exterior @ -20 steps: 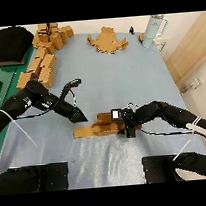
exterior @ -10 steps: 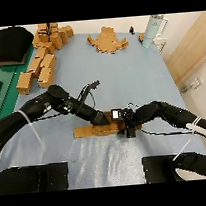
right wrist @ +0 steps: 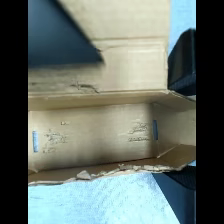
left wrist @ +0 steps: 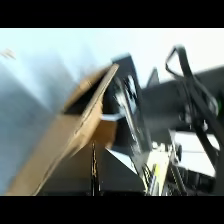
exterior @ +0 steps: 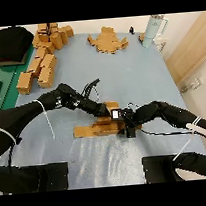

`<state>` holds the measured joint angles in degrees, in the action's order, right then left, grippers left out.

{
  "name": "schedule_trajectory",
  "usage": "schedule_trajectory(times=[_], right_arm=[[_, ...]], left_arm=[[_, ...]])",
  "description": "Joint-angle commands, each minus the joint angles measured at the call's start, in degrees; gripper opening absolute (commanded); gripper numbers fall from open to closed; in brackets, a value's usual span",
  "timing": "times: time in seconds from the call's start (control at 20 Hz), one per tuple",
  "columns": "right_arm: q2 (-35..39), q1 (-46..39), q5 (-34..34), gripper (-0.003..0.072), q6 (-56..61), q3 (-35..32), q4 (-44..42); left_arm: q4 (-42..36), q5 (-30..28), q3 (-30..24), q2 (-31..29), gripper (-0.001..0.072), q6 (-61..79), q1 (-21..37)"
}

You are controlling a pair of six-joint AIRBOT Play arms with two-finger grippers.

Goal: Fold the box.

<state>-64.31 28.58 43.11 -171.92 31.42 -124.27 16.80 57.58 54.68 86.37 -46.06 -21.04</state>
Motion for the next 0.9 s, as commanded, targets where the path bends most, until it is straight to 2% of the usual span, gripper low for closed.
schedule_trajectory(times=[0.0,0.1,0.2,0.6,0.85], right_arm=[[0.0,0.0,0.0,0.0524,0.0,0.0,0.0],[0.0,0.0,0.0,0.0524,0.0,0.0,0.0],[0.0,0.0,0.0,0.0524,0.0,0.0,0.0],[0.0,0.0,0.0,0.0524,0.0,0.0,0.0],[0.0,0.0,0.0,0.0524,0.0,0.0,0.0]], left_arm=[[3.2,-2.5,0.6,0.8,0.001,-1.4,2.4],[9.4,-4.0,0.6,0.8,0.001,-5.1,2.4],[12.3,-4.7,0.6,0.9,0.001,-6.4,1.8],[10.9,-3.9,0.6,3.3,0.001,-6.0,1.8],[10.1,-1.9,1.2,1.0,0.001,1.3,3.1]])
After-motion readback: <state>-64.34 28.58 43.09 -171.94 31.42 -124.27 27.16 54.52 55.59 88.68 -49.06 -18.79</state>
